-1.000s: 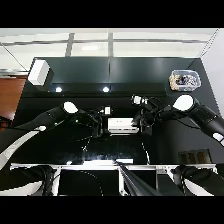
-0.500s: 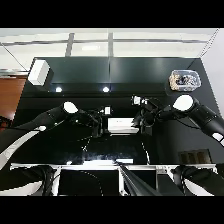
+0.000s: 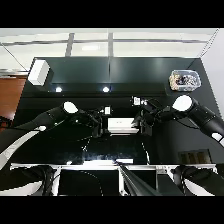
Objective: Fold the box and place the chain.
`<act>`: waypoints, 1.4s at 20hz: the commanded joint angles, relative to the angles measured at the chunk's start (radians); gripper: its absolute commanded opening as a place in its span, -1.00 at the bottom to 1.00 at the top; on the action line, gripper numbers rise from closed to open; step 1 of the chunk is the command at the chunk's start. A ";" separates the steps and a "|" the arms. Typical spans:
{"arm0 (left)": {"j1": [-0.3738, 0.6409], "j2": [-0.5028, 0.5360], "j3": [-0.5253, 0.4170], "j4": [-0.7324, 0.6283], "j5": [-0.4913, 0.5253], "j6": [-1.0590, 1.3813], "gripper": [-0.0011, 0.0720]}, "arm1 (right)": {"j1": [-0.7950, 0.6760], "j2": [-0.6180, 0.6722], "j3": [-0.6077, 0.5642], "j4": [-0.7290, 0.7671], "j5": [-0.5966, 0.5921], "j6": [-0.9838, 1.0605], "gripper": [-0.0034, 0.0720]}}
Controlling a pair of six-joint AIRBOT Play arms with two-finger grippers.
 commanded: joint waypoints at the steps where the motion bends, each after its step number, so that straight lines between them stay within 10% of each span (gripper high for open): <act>1: 0.000 0.000 0.000 0.000 0.000 0.000 0.22 | 0.000 -0.010 0.000 -0.005 -0.002 0.004 -0.36; 19: 0.000 0.000 0.000 0.000 0.000 0.000 0.22 | 0.000 0.016 0.000 -0.005 -0.006 0.008 -0.35; 21: 0.000 0.000 0.000 0.000 0.000 0.000 0.22 | 0.000 0.018 0.000 -0.005 -0.014 0.008 0.11; 28: 0.000 0.000 0.000 0.000 0.000 0.000 0.22 | 0.000 0.018 0.001 0.011 -0.018 0.012 0.11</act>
